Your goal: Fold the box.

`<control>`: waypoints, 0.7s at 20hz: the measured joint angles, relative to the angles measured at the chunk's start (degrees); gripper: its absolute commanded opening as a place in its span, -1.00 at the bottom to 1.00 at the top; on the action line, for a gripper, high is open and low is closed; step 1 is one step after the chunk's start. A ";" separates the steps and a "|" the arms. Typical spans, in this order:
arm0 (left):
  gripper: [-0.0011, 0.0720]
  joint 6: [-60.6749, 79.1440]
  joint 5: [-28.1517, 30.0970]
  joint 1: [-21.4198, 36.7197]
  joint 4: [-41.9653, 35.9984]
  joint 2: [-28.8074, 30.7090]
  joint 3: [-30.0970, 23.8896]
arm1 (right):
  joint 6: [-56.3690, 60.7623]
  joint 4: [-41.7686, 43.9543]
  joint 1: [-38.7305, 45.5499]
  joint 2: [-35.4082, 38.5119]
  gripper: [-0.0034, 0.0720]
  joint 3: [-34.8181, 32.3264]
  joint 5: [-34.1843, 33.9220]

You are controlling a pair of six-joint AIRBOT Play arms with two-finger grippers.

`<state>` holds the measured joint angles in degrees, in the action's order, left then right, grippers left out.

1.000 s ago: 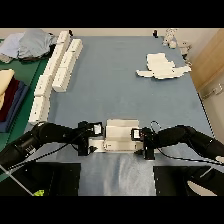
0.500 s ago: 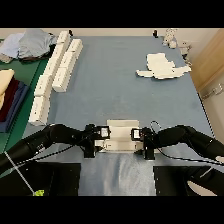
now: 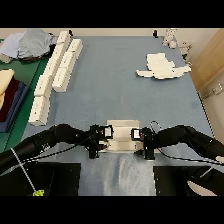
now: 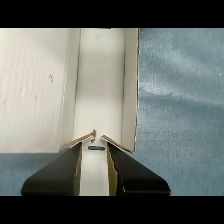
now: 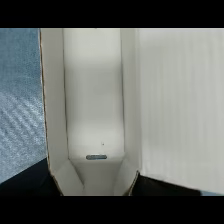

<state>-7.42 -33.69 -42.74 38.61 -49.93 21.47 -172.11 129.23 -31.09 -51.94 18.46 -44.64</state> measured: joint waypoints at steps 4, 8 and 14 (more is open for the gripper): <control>0.18 0.94 2.12 -0.76 -2.43 -1.01 0.00 | 0.02 0.00 0.00 0.00 0.39 0.00 0.00; 0.86 1.84 2.78 -1.53 -4.63 -2.12 0.02 | 0.00 0.00 0.00 0.00 0.39 0.00 0.00; 0.56 2.08 3.26 -1.86 -5.84 -2.56 0.02 | 0.00 0.00 0.00 0.00 0.39 0.00 0.00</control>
